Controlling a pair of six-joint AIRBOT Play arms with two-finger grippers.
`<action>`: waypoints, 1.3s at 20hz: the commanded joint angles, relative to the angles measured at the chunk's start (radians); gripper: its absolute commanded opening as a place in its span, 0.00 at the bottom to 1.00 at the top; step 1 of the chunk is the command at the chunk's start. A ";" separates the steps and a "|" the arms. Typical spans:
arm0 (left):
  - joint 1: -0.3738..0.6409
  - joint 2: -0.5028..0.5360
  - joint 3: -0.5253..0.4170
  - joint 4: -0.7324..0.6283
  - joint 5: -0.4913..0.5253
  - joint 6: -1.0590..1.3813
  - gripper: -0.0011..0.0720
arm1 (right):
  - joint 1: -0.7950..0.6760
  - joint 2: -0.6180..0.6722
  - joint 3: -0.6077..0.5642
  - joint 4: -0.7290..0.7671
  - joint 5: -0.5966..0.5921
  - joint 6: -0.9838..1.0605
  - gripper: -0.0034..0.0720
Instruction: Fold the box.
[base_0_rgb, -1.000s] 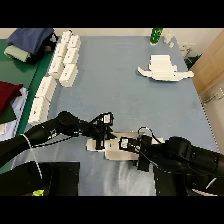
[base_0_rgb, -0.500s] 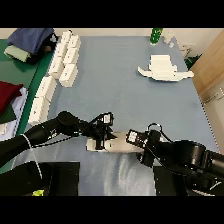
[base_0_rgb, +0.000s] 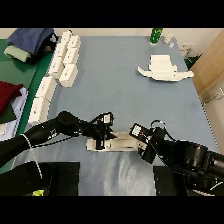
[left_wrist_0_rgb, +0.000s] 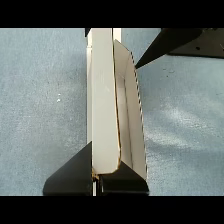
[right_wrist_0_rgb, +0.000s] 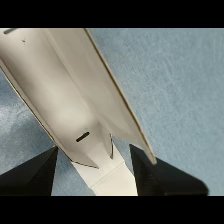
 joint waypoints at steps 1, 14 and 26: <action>-0.001 0.000 0.000 0.000 0.000 0.000 0.03 | -0.001 0.001 0.001 0.010 0.005 -0.037 1.00; -0.001 0.000 0.000 0.000 0.000 0.000 0.03 | -0.589 -0.055 -0.040 0.859 0.056 -1.353 1.00; -0.001 0.000 0.000 0.000 0.000 0.000 0.03 | -0.608 -0.146 -0.041 0.869 0.068 -1.386 1.00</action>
